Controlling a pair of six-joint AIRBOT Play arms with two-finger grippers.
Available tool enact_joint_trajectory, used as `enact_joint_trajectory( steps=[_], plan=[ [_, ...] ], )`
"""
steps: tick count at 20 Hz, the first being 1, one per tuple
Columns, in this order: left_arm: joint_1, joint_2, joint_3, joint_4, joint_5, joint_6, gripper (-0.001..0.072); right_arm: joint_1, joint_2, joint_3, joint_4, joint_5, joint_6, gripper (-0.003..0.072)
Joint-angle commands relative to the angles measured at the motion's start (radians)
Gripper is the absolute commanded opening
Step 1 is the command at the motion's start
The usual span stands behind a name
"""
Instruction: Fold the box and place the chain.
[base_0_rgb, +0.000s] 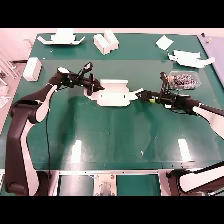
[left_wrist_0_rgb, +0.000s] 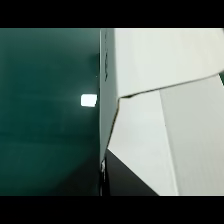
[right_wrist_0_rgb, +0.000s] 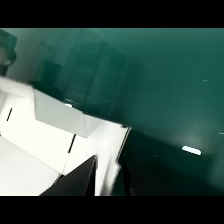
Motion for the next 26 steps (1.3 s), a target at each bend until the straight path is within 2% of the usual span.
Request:
enact_joint_trajectory(
  steps=[1,8,16,19,26],
  plan=[
    [0.000,-0.002,0.000,0.005,-0.009,0.011,0.0024,-0.043,0.001,0.001,0.011,0.019,-0.001,0.0287],
    [0.000,-0.002,0.000,0.007,-0.015,0.019,0.0022,-0.124,0.002,0.001,0.029,0.076,-0.005,0.0287],
    [-0.002,-0.002,0.000,0.029,0.011,0.063,0.0022,-0.123,0.002,0.009,0.047,0.093,-0.044,0.0287],
    [-0.002,-0.002,0.000,0.070,0.006,0.062,0.0022,-0.123,0.002,0.015,0.047,0.093,-0.044,0.0287],
    [-0.014,-0.002,0.000,0.067,-0.004,0.037,0.0021,-0.124,0.001,0.015,0.047,0.091,-0.054,0.0295]
  ],
)
